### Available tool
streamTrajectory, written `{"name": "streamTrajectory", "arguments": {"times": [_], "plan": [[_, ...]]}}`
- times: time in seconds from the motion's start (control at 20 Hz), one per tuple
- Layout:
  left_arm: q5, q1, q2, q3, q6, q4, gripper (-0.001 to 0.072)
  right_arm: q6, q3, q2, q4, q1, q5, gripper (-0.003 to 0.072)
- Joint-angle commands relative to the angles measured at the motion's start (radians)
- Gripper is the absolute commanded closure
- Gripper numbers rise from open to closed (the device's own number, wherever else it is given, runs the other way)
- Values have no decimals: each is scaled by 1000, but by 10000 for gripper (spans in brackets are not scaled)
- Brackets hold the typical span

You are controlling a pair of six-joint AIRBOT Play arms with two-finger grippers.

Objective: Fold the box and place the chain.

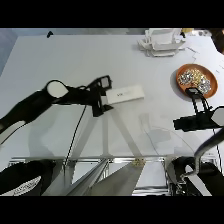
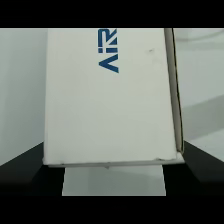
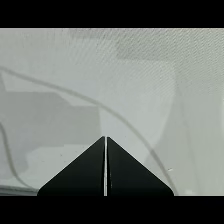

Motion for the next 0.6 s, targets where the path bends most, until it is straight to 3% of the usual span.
{"name": "streamTrajectory", "arguments": {"times": [0.0,0.2,0.4,0.55], "plan": [[10,75,169,1,-623,379,709,0,0,-1,0,1,0,667],[-109,145,317,1,-1175,866,709,0,0,0,0,1,0,667],[-128,273,352,-3,-1211,902,708,0,0,-1,0,1,0,667],[-69,390,321,-58,-1212,890,708,0,0,0,0,1,0,667]]}}
